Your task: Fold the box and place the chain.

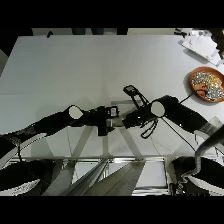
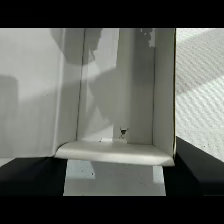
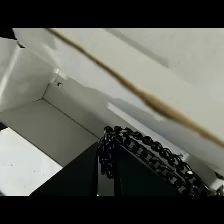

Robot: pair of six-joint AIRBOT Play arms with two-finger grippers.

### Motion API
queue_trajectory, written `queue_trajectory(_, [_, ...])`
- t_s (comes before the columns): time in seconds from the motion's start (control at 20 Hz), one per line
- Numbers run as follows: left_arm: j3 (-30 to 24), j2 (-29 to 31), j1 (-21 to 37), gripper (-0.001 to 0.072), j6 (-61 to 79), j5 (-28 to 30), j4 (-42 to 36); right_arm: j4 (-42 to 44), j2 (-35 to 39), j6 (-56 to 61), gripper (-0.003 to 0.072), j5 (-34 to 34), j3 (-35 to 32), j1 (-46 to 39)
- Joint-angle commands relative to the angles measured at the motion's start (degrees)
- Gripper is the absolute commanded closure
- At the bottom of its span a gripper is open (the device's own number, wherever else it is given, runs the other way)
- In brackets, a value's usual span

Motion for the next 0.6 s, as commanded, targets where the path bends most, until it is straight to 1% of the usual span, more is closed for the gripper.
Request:
queue_trajectory(0.0, [0.00,0.00,0.00,0.0356,0.02,0.00,0.00,-0.15,-1.44,0.37,0.0674,-0.81,-0.02,0.28])
queue_trajectory(0.05, [0.00,0.00,0.00,0.0356,0.02,0.02,0.00,-0.22,-1.44,0.35,0.0669,-0.81,-0.02,0.28])
queue_trajectory(0.1, [0.00,0.00,0.00,0.0356,0.02,0.02,0.00,-0.26,-1.44,0.35,0.0613,-0.83,-0.02,0.28])
queue_trajectory(0.15, [0.00,0.00,0.00,0.0356,0.02,0.02,0.00,-0.22,-1.44,0.37,0.0539,-0.83,-0.02,0.31])
queue_trajectory(0.2, [0.00,0.00,0.00,0.0356,0.02,0.02,0.00,-0.09,-1.42,0.37,0.0495,-0.81,0.00,0.39])
queue_trajectory(0.4, [0.00,0.00,0.00,0.0356,0.02,0.02,0.00,-0.22,-0.04,0.37,0.0487,-1.25,0.04,1.40])
queue_trajectory(0.55, [0.00,0.00,0.00,0.0356,0.02,0.00,0.00,-1.68,4.85,0.52,0.0488,-0.44,0.04,0.02])
